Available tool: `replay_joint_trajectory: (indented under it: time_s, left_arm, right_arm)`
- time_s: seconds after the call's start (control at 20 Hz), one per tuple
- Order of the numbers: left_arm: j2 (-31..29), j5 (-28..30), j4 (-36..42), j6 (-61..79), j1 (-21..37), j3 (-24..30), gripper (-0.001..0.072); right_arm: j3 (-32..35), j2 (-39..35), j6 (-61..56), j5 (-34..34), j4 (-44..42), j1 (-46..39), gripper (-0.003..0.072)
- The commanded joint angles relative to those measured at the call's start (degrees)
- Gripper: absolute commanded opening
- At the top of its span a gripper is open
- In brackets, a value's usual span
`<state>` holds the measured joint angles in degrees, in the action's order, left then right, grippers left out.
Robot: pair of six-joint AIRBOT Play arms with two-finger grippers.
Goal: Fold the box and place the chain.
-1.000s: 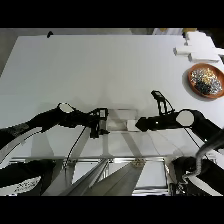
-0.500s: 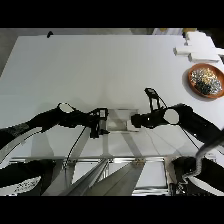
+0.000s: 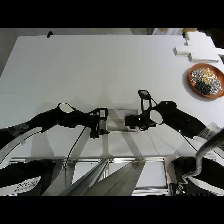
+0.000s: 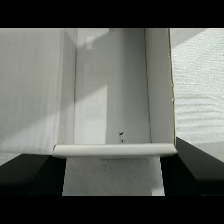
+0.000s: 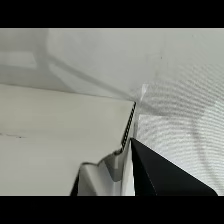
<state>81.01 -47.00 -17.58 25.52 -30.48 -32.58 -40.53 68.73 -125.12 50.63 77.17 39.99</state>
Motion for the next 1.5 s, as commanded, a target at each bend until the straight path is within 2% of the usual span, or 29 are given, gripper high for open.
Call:
replay_joint_trajectory:
  time_s: [0.0,0.3,0.55,0.65,0.7,0.75,0.8,0.9,1.05,1.1,1.15,1.2,1.35,1.4,1.45]
  left_arm:
    - [0.0,0.0,0.0,0.0,0.0,0.0,0.0253]
    - [0.0,0.0,0.0,0.0,0.0,0.0,0.0253]
    - [0.0,0.0,0.0,0.0,0.0,0.0,0.0253]
    - [0.0,0.0,0.0,0.0,0.0,0.0,0.0253]
    - [0.0,0.0,0.0,0.0,0.0,0.0,0.0253]
    - [0.0,0.0,0.0,0.0,0.0,0.0,0.0253]
    - [0.0,0.0,0.0,0.0,0.0,0.0,0.0253]
    - [0.0,0.0,0.0,0.0,0.0,0.0,0.0253]
    - [0.0,0.0,0.0,0.0,0.0,0.0,0.0253]
    - [0.0,0.0,0.0,0.0,0.0,0.0,0.0253]
    - [0.0,0.0,0.0,0.0,0.0,0.0,0.0253]
    - [0.0,0.0,0.0,0.0,0.0,0.0,0.0253]
    - [0.0,0.0,0.0,0.0,0.0,0.0,0.0253]
    - [0.0,0.0,0.0,0.0,0.0,0.0,0.0253]
    - [0.0,0.0,0.0,0.0,0.0,0.0,0.0253]
  right_arm:
    - [-1.6,1.0,-8.7,3.7,5.8,1.1,0.0342]
    - [-6.4,6.6,-12.2,7.7,7.2,4.8,0.0341]
    - [-6.5,8.2,-17.7,8.9,10.3,6.0,0.0334]
    - [-6.5,9.2,-19.1,10.7,10.6,6.1,0.0302]
    - [-6.5,9.6,-19.8,11.8,10.8,6.4,0.0276]
    - [-6.5,9.7,-20.1,12.2,11.4,6.6,0.0214]
    - [-6.5,9.7,-20.1,12.2,11.9,7.0,0.012]
    - [-6.5,9.7,-20.1,11.9,12.1,7.0,0.0013]
    - [-6.5,9.7,-19.9,11.5,12.2,7.0,0.0012]
    - [-6.5,9.7,-19.9,11.5,12.5,7.0,0.0039]
    - [-6.5,9.7,-19.9,11.5,12.7,7.0,0.0147]
    - [-6.5,9.7,-19.9,11.5,12.9,7.0,0.0187]
    - [-6.5,9.7,-19.2,11.6,13.7,7.0,0.0183]
    - [-6.5,9.7,-18.6,11.8,13.7,7.0,0.0134]
    - [-6.5,9.7,-18.5,11.8,13.9,7.0,0.0011]
